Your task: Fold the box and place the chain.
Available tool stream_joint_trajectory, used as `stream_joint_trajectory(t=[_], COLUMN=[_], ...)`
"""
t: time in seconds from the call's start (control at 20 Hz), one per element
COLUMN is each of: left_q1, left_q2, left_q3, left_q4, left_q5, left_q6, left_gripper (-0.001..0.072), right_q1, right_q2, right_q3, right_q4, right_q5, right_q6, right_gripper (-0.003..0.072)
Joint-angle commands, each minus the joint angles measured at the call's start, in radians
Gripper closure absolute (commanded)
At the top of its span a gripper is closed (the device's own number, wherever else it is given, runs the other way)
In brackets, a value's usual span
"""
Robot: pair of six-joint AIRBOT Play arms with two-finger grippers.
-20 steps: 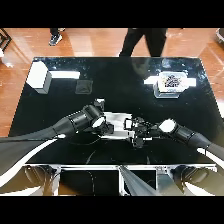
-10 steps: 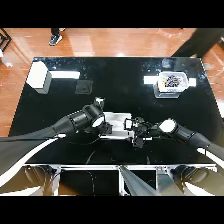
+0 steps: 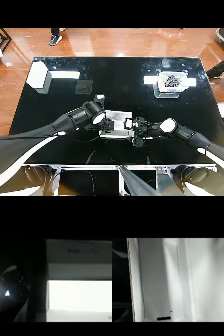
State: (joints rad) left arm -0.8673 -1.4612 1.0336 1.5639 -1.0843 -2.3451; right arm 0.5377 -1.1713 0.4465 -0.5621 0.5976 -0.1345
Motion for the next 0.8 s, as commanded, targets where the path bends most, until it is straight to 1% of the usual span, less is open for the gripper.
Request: stream_joint_trajectory(t=[0.0, 0.05, 0.15, 0.25, 0.3, 0.35, 0.4, 0.45, 0.55, 0.6, 0.65, 0.7, 0.75], left_q1=[0.001, 0.001, 0.001, 0.001, 0.000, -0.003, -0.004, -0.004, -0.003, -0.003, -0.003, -0.003, -0.002], left_q2=[-0.015, -0.018, -0.018, -0.018, -0.018, -0.018, -0.018, -0.018, -0.018, -0.018, -0.018, -0.016, -0.014], left_q3=[0.002, 0.002, 0.002, -0.001, -0.003, -0.003, -0.003, -0.003, -0.003, -0.003, -0.003, -0.003, -0.003], left_q4=[0.001, -0.008, -0.008, -0.005, -0.005, -0.007, -0.009, -0.009, -0.009, -0.009, -0.009, -0.008, -0.004], left_q5=[-0.004, -0.006, -0.011, -0.024, -0.025, -0.024, -0.021, -0.014, -0.010, -0.007, -0.001, 0.002, 0.002], left_q6=[0.000, 0.001, 0.011, 0.011, 0.011, 0.011, 0.011, 0.011, 0.011, 0.011, 0.011, 0.011, 0.012], left_gripper=[0.0153, 0.0217, 0.0237, 0.0365, 0.0405, 0.0414, 0.0505, 0.0685, 0.0685, 0.0685, 0.0685, 0.0685, 0.0685], right_q1=[0.000, 0.000, 0.000, 0.000, 0.000, 0.000, 0.000, 0.000, 0.000, 0.000, 0.000, 0.000, 0.000], right_q2=[0.000, 0.000, 0.000, 0.000, 0.000, 0.000, 0.000, 0.000, 0.000, 0.000, 0.000, 0.000, 0.005], right_q3=[0.000, 0.000, 0.000, 0.000, 0.000, 0.000, 0.000, 0.000, 0.000, 0.000, 0.000, 0.000, 0.000], right_q4=[0.000, 0.000, 0.000, 0.000, 0.000, 0.000, 0.000, 0.000, 0.000, 0.000, 0.001, 0.002, -0.005], right_q5=[0.002, 0.002, 0.002, 0.002, 0.002, 0.002, 0.002, 0.002, 0.004, 0.003, 0.002, 0.001, 0.002], right_q6=[0.000, 0.000, 0.000, 0.000, 0.000, 0.000, 0.000, 0.000, 0.000, 0.000, 0.000, 0.000, 0.000], right_gripper=[0.0388, 0.0388, 0.0388, 0.0388, 0.0388, 0.0388, 0.0388, 0.0388, 0.0387, 0.0364, 0.0166, -0.0008, -0.0015])
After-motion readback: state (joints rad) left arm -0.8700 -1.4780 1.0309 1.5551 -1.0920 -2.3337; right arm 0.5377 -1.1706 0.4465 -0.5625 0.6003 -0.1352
